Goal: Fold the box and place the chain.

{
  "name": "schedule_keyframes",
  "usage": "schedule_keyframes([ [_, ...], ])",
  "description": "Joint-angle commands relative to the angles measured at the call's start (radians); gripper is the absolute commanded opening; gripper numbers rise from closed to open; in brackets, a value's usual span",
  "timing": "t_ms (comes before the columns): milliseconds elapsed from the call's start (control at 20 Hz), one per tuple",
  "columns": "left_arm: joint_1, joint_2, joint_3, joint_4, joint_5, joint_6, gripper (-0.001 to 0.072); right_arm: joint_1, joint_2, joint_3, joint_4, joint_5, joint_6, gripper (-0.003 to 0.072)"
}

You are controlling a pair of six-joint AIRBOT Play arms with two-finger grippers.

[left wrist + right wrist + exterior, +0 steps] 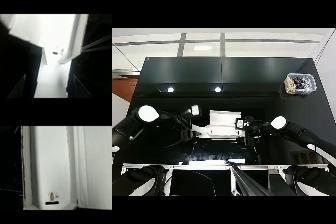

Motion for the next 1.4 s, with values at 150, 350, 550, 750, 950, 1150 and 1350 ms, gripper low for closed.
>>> schedule_keyframes([
  [150,-0.095,-0.084,-0.020,0.026,0.143,0.008,0.0682,0.000,0.000,0.000,0.000,0.000,0.000,0.0468],
  [350,-0.103,-0.090,-0.022,-0.014,0.095,0.006,0.0557,0.000,0.000,0.000,0.000,0.000,0.000,0.0468],
  [550,-0.104,-0.131,-0.021,-0.068,0.101,-0.005,0.0532,0.000,0.000,0.000,0.000,0.000,0.000,0.0468],
  [750,-0.103,-0.148,-0.021,-0.104,0.106,-0.004,0.0402,0.000,0.000,0.000,0.000,0.000,0.000,0.0468],
  [950,-0.104,-0.148,-0.021,-0.109,0.105,-0.004,0.0345,0.000,0.000,0.000,0.000,0.000,0.000,0.0468],
  [1150,-0.108,-0.148,-0.021,-0.152,0.106,-0.004,0.0277,0.000,0.000,0.000,0.000,0.000,0.000,0.0468],
  [1350,-0.157,-0.148,-0.021,-0.164,0.174,-0.004,0.0218,0.000,0.000,0.000,0.000,0.000,0.000,0.0468],
])
